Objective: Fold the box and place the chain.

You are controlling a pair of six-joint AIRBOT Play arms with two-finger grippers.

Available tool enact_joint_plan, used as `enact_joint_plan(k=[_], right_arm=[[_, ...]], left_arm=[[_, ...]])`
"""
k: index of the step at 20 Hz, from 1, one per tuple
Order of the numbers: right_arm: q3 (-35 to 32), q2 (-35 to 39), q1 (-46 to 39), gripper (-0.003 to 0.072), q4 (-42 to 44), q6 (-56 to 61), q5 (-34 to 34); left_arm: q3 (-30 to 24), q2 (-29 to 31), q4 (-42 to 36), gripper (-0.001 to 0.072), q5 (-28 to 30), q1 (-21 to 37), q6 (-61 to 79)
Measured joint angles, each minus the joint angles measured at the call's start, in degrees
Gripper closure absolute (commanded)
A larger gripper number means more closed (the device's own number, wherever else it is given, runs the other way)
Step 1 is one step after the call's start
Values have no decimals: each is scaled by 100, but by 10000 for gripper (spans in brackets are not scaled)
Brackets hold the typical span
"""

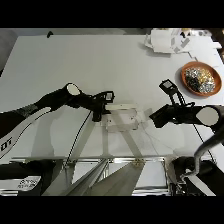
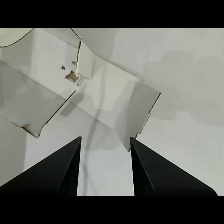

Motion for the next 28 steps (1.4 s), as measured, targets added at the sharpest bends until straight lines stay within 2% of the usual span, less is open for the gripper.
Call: enact_joint_plan(k=[8, 28], right_arm=[[0, 0, 0, 349, 0, -4, 0], [0, 0, 0, 349, -2, -7, 2]], left_arm=[[-2, -9, -61, 703, -385, -2, 289], [7, -195, -334, 701, -144, -37, 476]])
